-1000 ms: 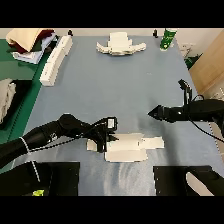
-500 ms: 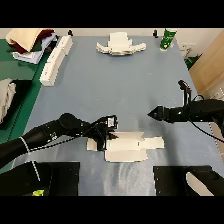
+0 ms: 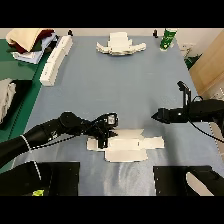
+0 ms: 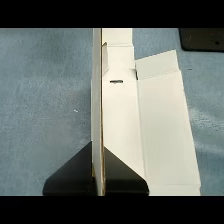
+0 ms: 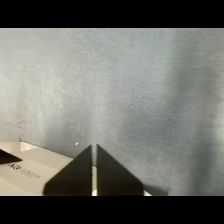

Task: Fold the box.

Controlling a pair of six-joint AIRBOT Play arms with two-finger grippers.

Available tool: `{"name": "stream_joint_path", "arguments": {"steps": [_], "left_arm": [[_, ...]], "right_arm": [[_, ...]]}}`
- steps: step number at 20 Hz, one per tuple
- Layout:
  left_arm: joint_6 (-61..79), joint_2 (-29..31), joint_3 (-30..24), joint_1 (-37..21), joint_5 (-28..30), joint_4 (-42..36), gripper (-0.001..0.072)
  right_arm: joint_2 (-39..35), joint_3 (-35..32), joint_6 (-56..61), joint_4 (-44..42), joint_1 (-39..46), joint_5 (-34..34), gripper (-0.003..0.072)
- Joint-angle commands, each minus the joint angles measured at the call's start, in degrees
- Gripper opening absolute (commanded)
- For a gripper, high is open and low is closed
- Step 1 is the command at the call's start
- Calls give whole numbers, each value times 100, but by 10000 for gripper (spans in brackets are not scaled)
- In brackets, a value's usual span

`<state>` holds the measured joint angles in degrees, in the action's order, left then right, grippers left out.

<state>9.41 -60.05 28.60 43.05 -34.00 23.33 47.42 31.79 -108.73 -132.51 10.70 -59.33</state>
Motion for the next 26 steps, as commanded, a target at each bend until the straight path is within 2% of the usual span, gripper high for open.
{"name": "stream_joint_path", "arguments": {"steps": [1, 3, 6, 10, 13, 15, 18, 21, 22, 23, 24, 26], "left_arm": [[-2, -24, -4, 9, -48, 7, 14], [-4, -24, -4, 9, -66, 7, 14], [-2, -24, -4, 17, -109, 7, 14], [-2, -24, -4, 17, -109, 4, 14], [-4, -24, -4, 17, -107, 7, 14], [-4, -26, -4, 17, -107, 7, 14], [-2, -24, -4, 17, -107, 4, 14], [-2, -24, -4, 17, -107, 7, 14], [-4, -24, -4, 17, -107, 4, 14], [-2, -26, -4, 17, -107, 7, 14], [-2, -26, -4, 17, -107, 7, 14], [-4, -26, -4, 17, -109, 4, 14]], "right_arm": [[-15, 2, 55, -2, -13, -664, 3], [-164, 2, 96, 9, -116, -977, 3], [-710, -4, 498, 219, -691, -1040, 2], [-1749, -11, 1609, 1421, -2011, -1191, 2], [-2365, -11, 1659, 2247, -3088, -1211, 2], [-2358, -11, 1032, 2540, -3707, -1217, 3], [-1788, -15, 433, 2638, -4813, -1084, 2], [-970, -245, 358, 3202, -6109, -404, 7], [-645, -328, 358, 3370, -6502, -109, 112], [-302, -350, 365, 3574, -6802, 114, 373], [-7, -337, 369, 3777, -6981, 299, 492], [457, -334, 501, 3974, -7071, 610, 499]]}}
